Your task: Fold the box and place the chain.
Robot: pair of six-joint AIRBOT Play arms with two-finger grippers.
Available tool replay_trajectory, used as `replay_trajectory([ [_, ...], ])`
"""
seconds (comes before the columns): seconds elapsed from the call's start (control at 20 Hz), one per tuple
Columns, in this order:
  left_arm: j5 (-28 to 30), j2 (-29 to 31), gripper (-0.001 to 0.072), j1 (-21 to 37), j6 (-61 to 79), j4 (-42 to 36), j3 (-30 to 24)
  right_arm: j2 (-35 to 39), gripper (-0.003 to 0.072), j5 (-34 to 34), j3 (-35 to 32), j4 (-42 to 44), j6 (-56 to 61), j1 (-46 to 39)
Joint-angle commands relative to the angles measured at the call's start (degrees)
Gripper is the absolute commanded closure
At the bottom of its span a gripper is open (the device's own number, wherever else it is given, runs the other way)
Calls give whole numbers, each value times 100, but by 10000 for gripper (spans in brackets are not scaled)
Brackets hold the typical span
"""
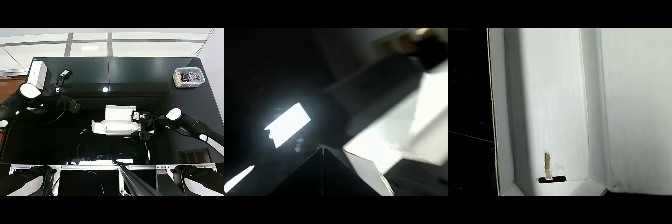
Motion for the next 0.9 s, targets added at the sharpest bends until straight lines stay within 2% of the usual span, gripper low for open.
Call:
replay_trajectory([
  [0.0,-619,212,682,74,2063,-778,-372,-4,265,0,-2,0,0,4],
  [0.05,-356,214,680,-120,2149,-564,-372,-4,265,0,-2,0,0,4],
  [0.1,-81,212,583,-313,2361,-439,-372,-4,265,0,-2,0,0,4],
  [0.15,164,212,355,-511,2848,-348,-372,-4,265,0,-2,0,0,4],
  [0.2,402,210,157,-699,3386,-306,-372,-4,265,0,-2,0,0,4],
  [0.25,625,210,-10,-914,3917,-219,-365,-4,265,0,-2,0,0,4],
  [0.35,837,179,-4,-1320,4266,651,-238,-4,265,0,-2,0,0,4],
  [0.4,769,101,-4,-1370,4269,776,-140,-4,265,0,-2,0,0,7],
  [0.5,715,-87,-4,-1325,4586,391,-20,-4,265,0,-2,0,-2,4],
  [0.65,184,-341,-2,-1370,5056,76,127,-4,265,0,-2,0,0,4],
  [0.85,98,-376,27,-1696,4769,48,122,-4,265,0,-2,0,-2,4],
])
